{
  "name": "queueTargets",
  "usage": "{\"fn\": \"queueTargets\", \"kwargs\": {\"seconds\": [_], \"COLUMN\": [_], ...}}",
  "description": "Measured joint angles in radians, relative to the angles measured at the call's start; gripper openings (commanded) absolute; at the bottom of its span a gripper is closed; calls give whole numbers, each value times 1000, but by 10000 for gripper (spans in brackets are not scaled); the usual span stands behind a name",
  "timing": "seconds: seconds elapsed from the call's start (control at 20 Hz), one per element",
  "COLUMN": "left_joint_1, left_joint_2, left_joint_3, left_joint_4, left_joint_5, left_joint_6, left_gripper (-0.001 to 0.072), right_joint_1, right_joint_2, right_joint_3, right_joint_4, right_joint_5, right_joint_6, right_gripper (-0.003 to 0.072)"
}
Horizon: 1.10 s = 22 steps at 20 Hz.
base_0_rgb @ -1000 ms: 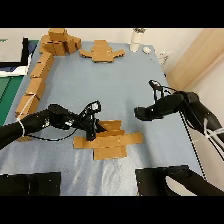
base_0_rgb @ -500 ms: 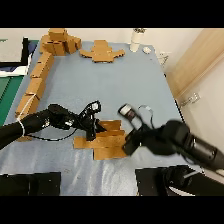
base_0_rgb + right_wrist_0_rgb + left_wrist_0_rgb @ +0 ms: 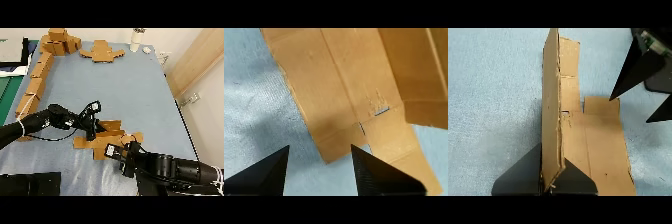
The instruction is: Fold the box.
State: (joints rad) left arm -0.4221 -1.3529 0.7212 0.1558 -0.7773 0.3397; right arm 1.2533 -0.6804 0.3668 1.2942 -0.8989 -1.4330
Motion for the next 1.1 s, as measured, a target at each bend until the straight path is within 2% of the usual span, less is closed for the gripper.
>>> {"fn": "queueTargets", "kwargs": {"seconds": [0.5,1.1], "left_joint_1": [0,-1], "left_joint_2": [0,0], "left_joint_3": [0,0], "left_joint_4": [0,0], "left_joint_5": [0,-1], "left_joint_6": [0,0], "left_gripper": [12,12], "right_joint_1": [19,20], "right_joint_2": [-118,-129], "right_joint_3": [-14,-13], "right_joint_4": [-120,-270], "right_joint_5": [126,148], "right_joint_6": [10,99], "right_gripper": [596,597]}}
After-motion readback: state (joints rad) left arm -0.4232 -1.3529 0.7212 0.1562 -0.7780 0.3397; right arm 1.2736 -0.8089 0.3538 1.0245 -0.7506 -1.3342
